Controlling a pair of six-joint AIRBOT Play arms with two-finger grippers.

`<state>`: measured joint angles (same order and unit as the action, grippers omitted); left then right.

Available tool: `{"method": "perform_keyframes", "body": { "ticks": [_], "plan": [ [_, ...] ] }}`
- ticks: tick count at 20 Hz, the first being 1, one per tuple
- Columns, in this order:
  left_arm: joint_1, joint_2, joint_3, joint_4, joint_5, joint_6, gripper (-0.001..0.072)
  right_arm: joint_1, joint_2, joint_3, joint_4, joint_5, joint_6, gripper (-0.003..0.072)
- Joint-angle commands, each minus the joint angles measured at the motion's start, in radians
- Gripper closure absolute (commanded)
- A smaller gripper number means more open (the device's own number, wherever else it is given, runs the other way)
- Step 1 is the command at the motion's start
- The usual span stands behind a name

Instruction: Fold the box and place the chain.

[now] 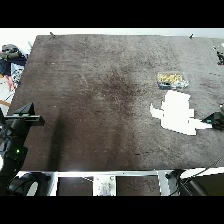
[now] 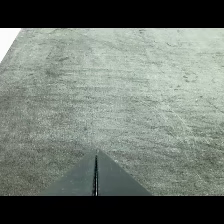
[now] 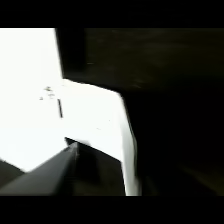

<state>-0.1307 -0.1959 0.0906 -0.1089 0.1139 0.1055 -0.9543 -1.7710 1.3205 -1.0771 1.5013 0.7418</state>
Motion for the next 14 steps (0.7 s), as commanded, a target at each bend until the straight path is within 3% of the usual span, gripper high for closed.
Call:
{"method": "perform_keyframes", "body": {
  "ticks": [1, 3, 5, 7, 10, 14],
  "plan": [
    [0.000, 0.000, 0.001, 0.000, 0.000, 0.000, 0.0697, 0.040, -0.092, 0.002, 0.066, 0.089, -0.104, 0.0472],
    [0.000, 0.000, 0.001, 0.000, 0.000, 0.000, 0.0697, 0.039, -0.113, 0.001, 0.134, 0.130, -0.112, 0.0674],
    [0.000, 0.000, 0.001, 0.000, 0.000, 0.000, 0.0697, 0.042, -0.101, -0.005, 0.200, 0.224, -0.121, 0.0675],
    [0.000, 0.000, 0.001, 0.000, 0.000, 0.000, 0.0697, 0.063, -0.058, -0.045, 0.247, 0.246, -0.117, 0.0676],
    [0.000, 0.000, 0.001, 0.000, 0.000, 0.000, 0.0697, 0.148, 0.050, -0.167, 0.300, 0.199, -0.122, 0.0675],
    [0.000, 0.000, 0.001, 0.000, -0.001, 0.000, 0.0697, 0.373, 0.165, -0.317, 0.515, 0.076, -0.114, 0.0675]
  ]
}}
